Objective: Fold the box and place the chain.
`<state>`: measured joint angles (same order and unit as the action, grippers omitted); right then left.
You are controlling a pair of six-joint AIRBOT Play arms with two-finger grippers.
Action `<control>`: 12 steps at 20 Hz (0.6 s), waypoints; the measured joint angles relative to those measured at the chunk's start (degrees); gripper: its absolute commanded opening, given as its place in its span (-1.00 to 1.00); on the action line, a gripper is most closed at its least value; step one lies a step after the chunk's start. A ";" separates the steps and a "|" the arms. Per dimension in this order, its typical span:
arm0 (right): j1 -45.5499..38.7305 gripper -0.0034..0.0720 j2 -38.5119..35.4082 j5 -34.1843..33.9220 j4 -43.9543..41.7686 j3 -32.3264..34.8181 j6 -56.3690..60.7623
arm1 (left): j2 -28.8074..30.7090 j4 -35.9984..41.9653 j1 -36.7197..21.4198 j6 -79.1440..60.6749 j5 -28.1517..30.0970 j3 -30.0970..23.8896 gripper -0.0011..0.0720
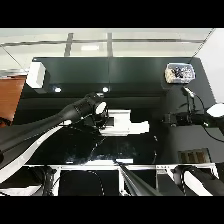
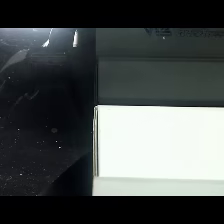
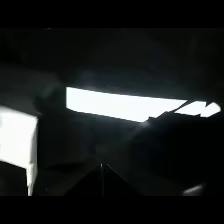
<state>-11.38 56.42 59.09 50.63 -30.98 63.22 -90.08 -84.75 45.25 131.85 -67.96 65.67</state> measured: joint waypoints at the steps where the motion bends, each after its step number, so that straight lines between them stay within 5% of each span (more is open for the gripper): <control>1: -2.14 -0.87 0.98 -0.11 -2.56 1.55 1.18 | 0.00 0.00 0.00 -0.02 0.00 0.00 -0.91; 4: -2.19 -0.87 5.97 -0.39 -9.42 4.48 1.73 | 0.00 0.02 0.00 -0.02 0.00 0.00 -0.91; 12: 13.44 -0.76 14.01 -1.86 -20.26 3.74 -3.08 | 0.00 0.11 0.00 -0.02 -0.02 0.00 -0.91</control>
<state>2.07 70.43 57.23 30.37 -27.24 60.14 -90.08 -84.64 45.25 131.83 -67.99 65.67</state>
